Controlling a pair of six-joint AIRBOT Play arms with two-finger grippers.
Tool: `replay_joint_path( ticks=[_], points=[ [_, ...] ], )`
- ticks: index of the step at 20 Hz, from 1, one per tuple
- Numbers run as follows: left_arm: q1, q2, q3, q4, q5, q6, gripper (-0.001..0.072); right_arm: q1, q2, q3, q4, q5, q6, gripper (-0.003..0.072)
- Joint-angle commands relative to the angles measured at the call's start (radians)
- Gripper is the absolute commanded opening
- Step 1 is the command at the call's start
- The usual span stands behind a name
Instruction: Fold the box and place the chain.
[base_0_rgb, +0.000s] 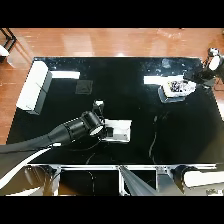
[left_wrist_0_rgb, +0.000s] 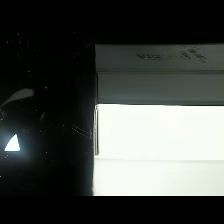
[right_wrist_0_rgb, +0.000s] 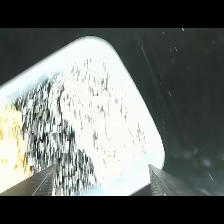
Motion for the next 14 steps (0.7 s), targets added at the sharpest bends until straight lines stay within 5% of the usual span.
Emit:
replay_joint_path(
  ticks=[1,2,3,11,12,14],
  points=[
    [0.0,0.0,0.0,0.0,0.002,0.0,0.0024,-0.025,-0.143,0.129,0.055,0.037,-0.009,0.0689],
    [0.0,0.0,0.0,0.0,0.002,0.0,0.0024,-0.025,-0.155,0.138,0.063,0.036,-0.008,0.0585],
    [0.0,0.0,0.0,0.0,0.002,0.0,0.0024,-0.025,-0.164,0.141,0.064,0.029,-0.008,0.0564],
    [0.0,0.0,0.0,0.0,0.002,0.0,0.0024,-0.025,-0.219,0.141,0.058,0.002,0.03,0.0564],
    [0.0,0.0,0.0,0.0,0.002,0.0,0.0024,-0.025,-0.221,0.141,0.058,0.0,0.034,0.0495],
    [0.0,0.0,0.0,0.0,0.002,0.0,0.0024,-0.026,-0.22,0.142,0.058,0.001,0.033,0.0236]
  ],
)
